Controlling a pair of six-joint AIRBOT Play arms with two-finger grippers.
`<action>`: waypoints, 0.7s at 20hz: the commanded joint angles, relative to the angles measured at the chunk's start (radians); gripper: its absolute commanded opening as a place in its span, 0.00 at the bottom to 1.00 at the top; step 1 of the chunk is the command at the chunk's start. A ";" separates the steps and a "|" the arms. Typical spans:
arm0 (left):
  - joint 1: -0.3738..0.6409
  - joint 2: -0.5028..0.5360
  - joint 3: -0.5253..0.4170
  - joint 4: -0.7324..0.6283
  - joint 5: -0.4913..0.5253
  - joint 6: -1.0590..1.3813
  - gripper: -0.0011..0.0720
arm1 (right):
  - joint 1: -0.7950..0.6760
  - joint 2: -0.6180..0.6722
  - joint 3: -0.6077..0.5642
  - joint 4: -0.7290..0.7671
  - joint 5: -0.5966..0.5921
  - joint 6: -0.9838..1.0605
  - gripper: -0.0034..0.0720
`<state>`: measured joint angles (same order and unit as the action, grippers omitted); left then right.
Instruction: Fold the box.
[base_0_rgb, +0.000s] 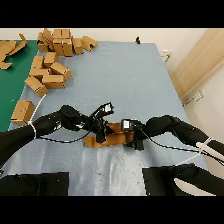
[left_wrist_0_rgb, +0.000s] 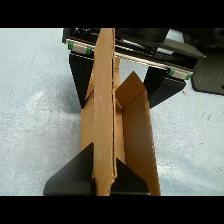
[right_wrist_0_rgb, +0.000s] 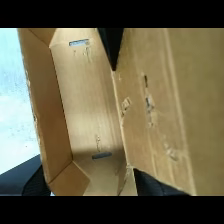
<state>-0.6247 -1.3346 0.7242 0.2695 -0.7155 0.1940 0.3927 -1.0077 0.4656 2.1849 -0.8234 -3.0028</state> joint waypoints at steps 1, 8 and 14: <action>0.001 0.001 0.001 0.000 0.001 0.000 0.03 | 0.000 -0.001 0.001 0.013 -0.049 -0.002 0.98; 0.001 0.001 0.001 0.000 0.001 0.000 0.03 | 0.000 -0.001 0.001 0.020 -0.063 -0.001 0.98; 0.001 0.001 0.001 0.000 0.000 0.000 0.03 | 0.000 -0.001 0.001 -0.008 -0.053 0.012 0.98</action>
<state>-0.6247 -1.3346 0.7242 0.2695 -0.7158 0.1947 0.3920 -1.0084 0.4667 2.1929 -0.8799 -3.0016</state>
